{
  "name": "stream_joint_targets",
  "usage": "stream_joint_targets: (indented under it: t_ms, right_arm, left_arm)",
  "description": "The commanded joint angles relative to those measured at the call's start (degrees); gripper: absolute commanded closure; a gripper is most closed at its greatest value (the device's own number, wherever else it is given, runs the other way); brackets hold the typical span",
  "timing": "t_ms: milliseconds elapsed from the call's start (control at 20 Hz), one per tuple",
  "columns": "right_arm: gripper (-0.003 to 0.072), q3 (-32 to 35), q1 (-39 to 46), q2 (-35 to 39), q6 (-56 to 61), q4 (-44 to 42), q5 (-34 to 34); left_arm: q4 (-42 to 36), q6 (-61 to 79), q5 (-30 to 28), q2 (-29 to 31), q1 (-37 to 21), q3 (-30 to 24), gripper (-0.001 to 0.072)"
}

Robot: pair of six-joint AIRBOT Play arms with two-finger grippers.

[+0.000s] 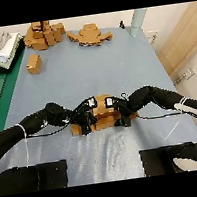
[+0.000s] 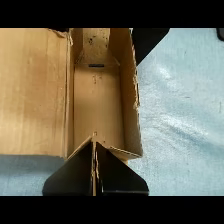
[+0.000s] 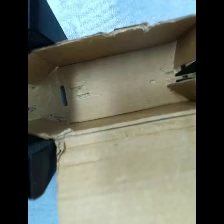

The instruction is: Fold the box.

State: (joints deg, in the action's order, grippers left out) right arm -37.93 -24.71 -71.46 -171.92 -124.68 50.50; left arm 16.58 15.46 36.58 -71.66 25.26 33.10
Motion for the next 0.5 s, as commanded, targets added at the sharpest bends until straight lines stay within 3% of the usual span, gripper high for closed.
stream_joint_targets:
  t_ms: [0, 50, 150, 450]
  right_arm:
    - [0.0087, 0.02, -0.02, 0.0, 0.0, -0.02, -0.02]
    - [0.0087, 0.02, -0.02, 0.0, 0.0, -0.02, -0.02]
    - [0.0087, 0.02, -0.02, 0.0, 0.0, -0.02, -0.02]
    - [0.0087, 0.02, -0.02, 0.0, 0.0, -0.02, -0.02]
  left_arm:
    - [-0.31, 0.13, -1.73, -0.13, 0.11, 0.04, 0.0662]
    - [-0.28, 0.15, -1.7, -0.13, 0.11, 0.04, 0.0632]
    - [-0.31, 0.13, -1.7, -0.13, 0.11, 0.04, 0.0393]
    - [-0.28, 0.15, -1.55, -0.13, 0.11, 0.04, 0.0394]
